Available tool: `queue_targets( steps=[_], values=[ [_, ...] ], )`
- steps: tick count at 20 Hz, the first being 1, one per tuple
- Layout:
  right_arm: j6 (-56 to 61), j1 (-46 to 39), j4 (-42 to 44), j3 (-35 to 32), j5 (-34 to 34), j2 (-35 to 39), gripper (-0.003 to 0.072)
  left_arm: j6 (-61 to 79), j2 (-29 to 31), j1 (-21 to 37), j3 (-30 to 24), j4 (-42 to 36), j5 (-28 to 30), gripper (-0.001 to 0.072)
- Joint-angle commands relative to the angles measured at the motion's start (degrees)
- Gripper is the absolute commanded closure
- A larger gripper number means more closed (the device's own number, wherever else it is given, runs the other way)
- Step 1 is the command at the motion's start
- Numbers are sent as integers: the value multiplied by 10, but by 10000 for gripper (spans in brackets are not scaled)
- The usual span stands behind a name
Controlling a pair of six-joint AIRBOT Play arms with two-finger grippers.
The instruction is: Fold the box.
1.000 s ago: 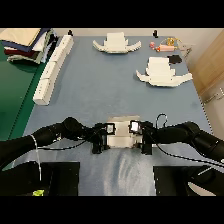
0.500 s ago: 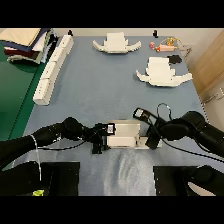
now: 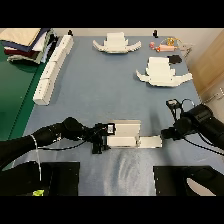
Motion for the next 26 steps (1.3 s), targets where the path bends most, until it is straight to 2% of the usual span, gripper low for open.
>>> queue_targets(
  steps=[1,4,6,12,16,18,19,26],
  values=[
    [-37,-21,149,-34,64,-11,683,0,0,0,0,0,0,188],
    [-102,-21,265,-28,83,-10,683,0,0,0,0,0,0,187],
    [-122,-21,309,-23,75,-10,683,0,0,0,0,0,0,188],
    [-146,-21,355,-21,50,-10,683,0,0,0,0,0,0,188],
    [-151,-21,359,9,35,-10,677,0,0,0,0,0,0,188],
    [-155,-21,359,31,23,-10,425,0,0,0,0,0,0,188],
    [-155,-21,360,38,22,-10,381,0,0,0,0,0,0,188],
    [-164,4,388,45,22,-10,380,0,0,0,0,0,0,188]
  ],
)
